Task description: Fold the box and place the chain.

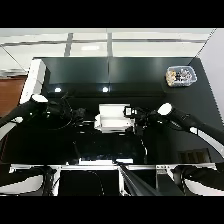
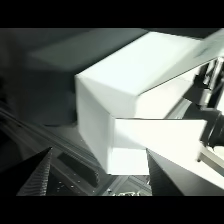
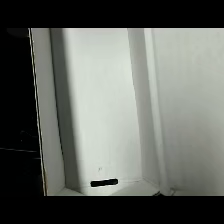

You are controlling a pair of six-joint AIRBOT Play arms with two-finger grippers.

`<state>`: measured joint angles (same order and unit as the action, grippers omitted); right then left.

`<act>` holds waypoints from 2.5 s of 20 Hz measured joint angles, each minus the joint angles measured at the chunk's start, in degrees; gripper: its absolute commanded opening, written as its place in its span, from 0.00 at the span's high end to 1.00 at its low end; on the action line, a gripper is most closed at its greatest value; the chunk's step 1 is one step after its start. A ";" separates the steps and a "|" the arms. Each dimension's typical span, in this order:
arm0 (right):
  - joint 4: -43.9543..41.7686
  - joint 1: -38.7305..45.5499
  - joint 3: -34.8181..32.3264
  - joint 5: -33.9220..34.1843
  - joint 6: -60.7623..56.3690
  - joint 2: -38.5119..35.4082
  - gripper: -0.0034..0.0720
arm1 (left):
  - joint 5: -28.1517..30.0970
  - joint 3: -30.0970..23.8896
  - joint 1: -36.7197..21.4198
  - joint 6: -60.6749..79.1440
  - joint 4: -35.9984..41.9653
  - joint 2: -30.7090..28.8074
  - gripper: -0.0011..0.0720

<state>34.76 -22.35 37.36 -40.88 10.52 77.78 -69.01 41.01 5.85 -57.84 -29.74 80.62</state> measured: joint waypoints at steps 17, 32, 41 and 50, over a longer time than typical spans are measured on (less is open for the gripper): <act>-0.02 0.00 0.00 0.00 -0.02 0.00 0.83 | 5.16 10.73 14.82 -19.28 -14.12 0.02 0.37; -0.02 0.00 0.00 0.00 -0.02 0.00 0.83 | 9.73 12.46 21.09 -34.34 -24.63 0.02 0.44; -0.02 0.00 0.00 0.00 -0.02 0.00 0.83 | 11.04 12.90 26.51 -48.04 -38.47 0.09 0.44; -0.02 0.00 0.00 0.00 -0.02 0.02 0.83 | 5.77 21.55 35.32 -62.51 -54.25 4.85 0.45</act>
<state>34.74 -22.35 37.36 -40.88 10.50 77.80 -63.24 62.57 41.17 -120.36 -83.99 85.47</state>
